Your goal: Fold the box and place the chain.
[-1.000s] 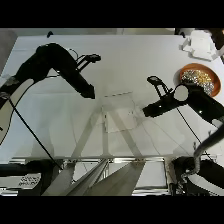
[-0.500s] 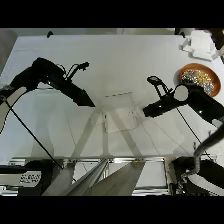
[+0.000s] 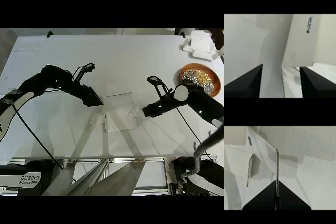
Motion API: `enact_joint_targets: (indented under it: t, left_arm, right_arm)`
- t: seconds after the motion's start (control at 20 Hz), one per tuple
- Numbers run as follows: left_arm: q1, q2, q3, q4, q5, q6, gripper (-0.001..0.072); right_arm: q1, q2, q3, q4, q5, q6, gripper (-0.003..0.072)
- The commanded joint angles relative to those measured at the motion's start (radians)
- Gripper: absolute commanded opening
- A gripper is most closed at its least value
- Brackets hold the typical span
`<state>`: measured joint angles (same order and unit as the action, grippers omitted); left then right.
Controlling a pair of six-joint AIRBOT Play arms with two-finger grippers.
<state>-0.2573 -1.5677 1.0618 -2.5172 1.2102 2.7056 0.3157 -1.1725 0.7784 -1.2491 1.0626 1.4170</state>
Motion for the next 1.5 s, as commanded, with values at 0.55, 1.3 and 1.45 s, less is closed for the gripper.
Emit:
enact_joint_targets:
  t: [0.55,1.3,1.45]
  left_arm:
    - [-0.165,0.0,-0.002,0.185,-0.238,-0.086,0.0416]
    - [-0.166,0.048,-0.002,0.177,-0.045,0.056,0.0]
    - [-0.167,0.134,-0.002,0.184,0.007,0.08,-0.0001]
  right_arm:
    - [0.001,0.0,0.0,0.001,0.018,0.0,0.0024]
    - [0.001,0.038,0.007,-0.005,0.14,0.001,0.0254]
    - [0.001,0.151,0.009,-0.036,0.183,0.001,0.029]
